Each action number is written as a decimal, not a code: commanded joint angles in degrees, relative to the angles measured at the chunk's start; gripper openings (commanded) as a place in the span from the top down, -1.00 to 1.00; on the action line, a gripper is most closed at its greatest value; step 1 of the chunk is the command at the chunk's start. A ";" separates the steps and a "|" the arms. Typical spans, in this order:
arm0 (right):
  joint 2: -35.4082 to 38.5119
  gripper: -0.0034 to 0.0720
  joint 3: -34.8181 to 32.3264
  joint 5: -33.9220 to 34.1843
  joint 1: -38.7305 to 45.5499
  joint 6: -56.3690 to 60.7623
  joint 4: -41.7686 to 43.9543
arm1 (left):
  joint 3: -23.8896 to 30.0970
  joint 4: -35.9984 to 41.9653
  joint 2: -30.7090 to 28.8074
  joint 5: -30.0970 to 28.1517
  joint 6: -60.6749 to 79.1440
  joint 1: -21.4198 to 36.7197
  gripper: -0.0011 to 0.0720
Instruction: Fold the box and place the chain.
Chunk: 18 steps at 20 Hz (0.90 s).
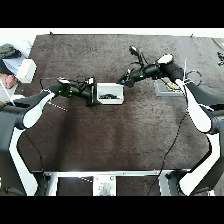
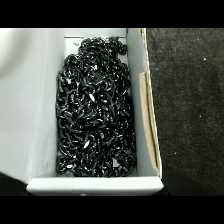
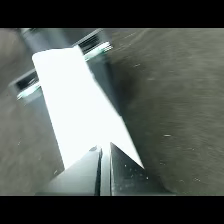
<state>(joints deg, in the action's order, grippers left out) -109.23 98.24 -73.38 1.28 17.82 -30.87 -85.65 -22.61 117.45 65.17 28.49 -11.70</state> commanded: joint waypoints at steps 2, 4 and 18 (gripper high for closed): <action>0.13 0.18 0.13 -1.90 -2.12 -5.25 -1.38 | 0.00 -0.02 0.00 -0.07 0.02 0.04 0.19; 0.13 0.17 0.13 -1.90 -2.91 -5.22 -4.15 | 0.00 -0.02 0.00 -0.07 0.02 0.04 0.19; 0.11 0.17 0.13 -1.92 -5.46 -9.51 -11.43 | 0.00 -0.02 0.02 -0.09 0.02 0.04 0.19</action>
